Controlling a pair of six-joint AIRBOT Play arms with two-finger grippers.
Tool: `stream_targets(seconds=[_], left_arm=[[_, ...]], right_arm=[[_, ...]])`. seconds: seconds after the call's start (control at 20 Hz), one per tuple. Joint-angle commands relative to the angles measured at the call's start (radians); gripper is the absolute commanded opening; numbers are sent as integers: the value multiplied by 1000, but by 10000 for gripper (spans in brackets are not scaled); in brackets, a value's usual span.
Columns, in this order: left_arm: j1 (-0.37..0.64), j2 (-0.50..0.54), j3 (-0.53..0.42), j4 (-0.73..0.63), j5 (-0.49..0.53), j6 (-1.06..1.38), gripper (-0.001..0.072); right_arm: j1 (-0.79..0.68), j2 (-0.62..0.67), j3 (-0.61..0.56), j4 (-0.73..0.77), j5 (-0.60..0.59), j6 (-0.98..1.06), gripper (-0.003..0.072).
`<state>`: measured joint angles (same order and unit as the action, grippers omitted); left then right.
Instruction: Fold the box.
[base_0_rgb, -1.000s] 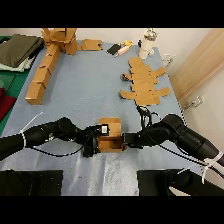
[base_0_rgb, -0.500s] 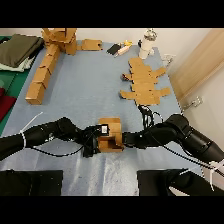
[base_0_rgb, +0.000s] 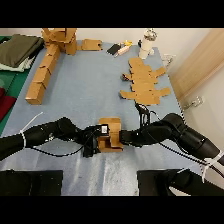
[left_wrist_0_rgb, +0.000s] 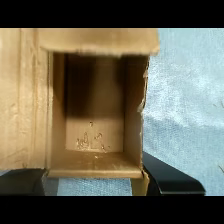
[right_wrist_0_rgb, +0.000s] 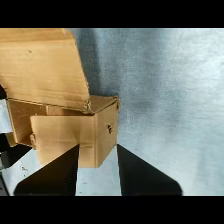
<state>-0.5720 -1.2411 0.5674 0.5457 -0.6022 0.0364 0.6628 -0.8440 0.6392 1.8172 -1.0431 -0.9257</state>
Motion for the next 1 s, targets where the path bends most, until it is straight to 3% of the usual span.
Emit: stream_targets(seconds=[0.0,0.15,0.35,0.85,0.95], left_arm=[[-1,1,1,0,0,0,402],[-1,1,1,0,0,0,402],[-1,1,1,0,0,0,402],[-1,1,1,0,0,0,402],[-1,1,1,0,0,0,402]], right_arm=[[3,-47,17,8,3,-2,360],[50,-116,67,-14,-39,24,358],[127,-237,159,-160,-215,151,357],[193,-441,254,-151,-223,189,356],[193,-455,257,-154,-226,193,274]])
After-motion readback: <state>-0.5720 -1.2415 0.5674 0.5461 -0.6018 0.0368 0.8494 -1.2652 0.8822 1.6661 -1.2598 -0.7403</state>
